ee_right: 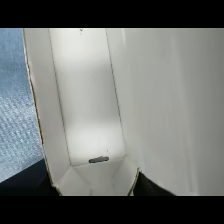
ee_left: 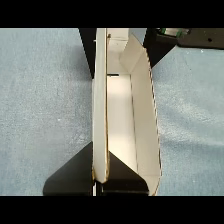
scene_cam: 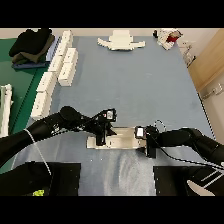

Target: Fold the box.

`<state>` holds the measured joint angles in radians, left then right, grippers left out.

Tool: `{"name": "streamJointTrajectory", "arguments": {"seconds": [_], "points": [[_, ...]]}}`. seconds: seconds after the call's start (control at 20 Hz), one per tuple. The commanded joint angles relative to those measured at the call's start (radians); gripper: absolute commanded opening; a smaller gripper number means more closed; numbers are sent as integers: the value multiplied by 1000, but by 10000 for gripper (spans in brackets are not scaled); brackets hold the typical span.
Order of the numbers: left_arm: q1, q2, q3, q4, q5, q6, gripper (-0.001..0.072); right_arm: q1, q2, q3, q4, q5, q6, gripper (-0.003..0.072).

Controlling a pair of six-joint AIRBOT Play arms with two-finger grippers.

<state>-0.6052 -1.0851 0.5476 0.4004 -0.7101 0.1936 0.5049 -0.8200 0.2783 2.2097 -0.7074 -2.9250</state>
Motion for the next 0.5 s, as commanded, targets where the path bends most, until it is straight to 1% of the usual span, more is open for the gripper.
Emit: {"name": "streamJointTrajectory", "arguments": {"seconds": [0.0, 0.25, 0.3, 0.35, 0.4, 0.45], "points": [[0, 0, 0, 0, -8, -1, 14, 0, 0, 1, 0, 0, 0, 566], [1, 0, 0, 2, -4, -1, 19, 0, 0, 1, 0, 0, 0, 566], [1, 0, 0, 3, -4, -1, 142, 0, 0, 1, 0, 0, 0, 566], [1, 0, 0, 3, -4, -3, 347, 0, 0, 1, 0, 0, 0, 566], [1, 0, 0, 4, -4, -3, 369, 0, 0, 1, 0, 0, 0, 566], [1, 0, 0, 5, -3, -3, 369, 0, 0, 1, 0, 0, 0, 566]]}}
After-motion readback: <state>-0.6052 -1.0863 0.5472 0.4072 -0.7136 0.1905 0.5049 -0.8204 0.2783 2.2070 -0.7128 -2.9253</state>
